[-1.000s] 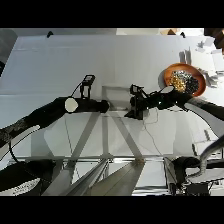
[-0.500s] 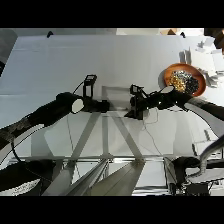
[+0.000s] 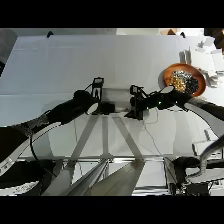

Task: Fold the box and place the chain.

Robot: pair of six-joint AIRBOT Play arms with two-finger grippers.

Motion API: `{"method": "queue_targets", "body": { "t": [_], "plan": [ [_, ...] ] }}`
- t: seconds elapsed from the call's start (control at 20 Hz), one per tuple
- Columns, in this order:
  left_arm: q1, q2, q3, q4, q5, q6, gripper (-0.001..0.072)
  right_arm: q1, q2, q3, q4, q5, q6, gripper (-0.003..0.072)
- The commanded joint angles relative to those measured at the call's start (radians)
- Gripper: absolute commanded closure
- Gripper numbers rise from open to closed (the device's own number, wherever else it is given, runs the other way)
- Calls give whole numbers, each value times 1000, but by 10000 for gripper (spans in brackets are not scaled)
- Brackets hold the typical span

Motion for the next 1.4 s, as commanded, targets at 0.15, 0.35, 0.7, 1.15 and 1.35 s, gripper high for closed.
{"method": "queue_targets", "body": {
  "t": [0.15,0.35,0.7,1.15,1.35],
  "plan": [
    [-25,-11,7,117,-19,-138,703,1,0,0,2,-1,2,227],
    [-25,-11,7,118,-19,-150,704,1,0,0,2,-1,2,227],
    [-16,40,7,100,-23,-145,176,1,0,0,2,-1,2,227],
    [80,361,6,31,-140,68,177,1,0,0,2,-1,2,227],
    [282,389,-32,-300,-159,903,184,1,0,0,2,-1,2,227]
  ]
}}
